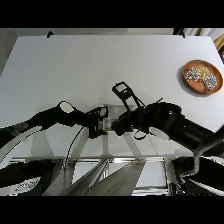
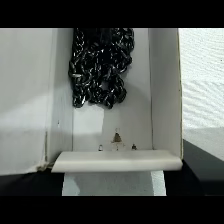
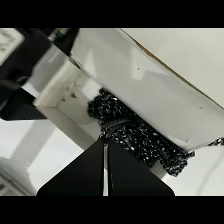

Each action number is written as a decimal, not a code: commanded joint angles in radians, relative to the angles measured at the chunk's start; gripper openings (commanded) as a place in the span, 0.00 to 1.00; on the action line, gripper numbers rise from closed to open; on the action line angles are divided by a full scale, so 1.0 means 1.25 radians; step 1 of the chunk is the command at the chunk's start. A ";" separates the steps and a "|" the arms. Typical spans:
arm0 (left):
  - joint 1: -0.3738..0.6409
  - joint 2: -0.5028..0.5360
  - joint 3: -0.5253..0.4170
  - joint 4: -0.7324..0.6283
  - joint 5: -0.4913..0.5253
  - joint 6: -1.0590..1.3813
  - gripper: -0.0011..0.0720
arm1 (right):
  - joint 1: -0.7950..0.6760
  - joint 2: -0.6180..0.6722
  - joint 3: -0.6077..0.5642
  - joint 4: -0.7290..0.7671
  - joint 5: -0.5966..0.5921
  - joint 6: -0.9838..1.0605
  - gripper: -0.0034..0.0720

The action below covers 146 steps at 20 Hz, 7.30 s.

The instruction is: Fold the box and place the chain.

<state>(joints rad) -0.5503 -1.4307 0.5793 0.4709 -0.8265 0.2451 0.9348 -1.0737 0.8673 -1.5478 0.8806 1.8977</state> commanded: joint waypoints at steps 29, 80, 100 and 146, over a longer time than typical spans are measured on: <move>0.000 0.000 0.000 0.000 0.000 0.000 0.39 | -0.070 0.292 0.002 -0.371 0.408 0.119 0.22; 0.000 0.000 0.000 0.000 0.000 0.000 0.39 | -0.485 -0.261 0.001 -0.050 0.023 -0.012 0.47; 0.000 0.000 0.000 0.000 0.000 0.000 0.39 | -0.456 -0.196 -0.009 -0.063 0.044 -0.048 0.05; 0.000 0.000 0.000 0.000 0.000 0.000 0.39 | 0.089 0.029 -0.009 -0.042 -0.112 -0.028 0.05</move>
<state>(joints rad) -0.5503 -1.4307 0.5793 0.4709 -0.8265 0.2451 1.0447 -0.9859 0.8558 -1.5997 0.7460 1.8618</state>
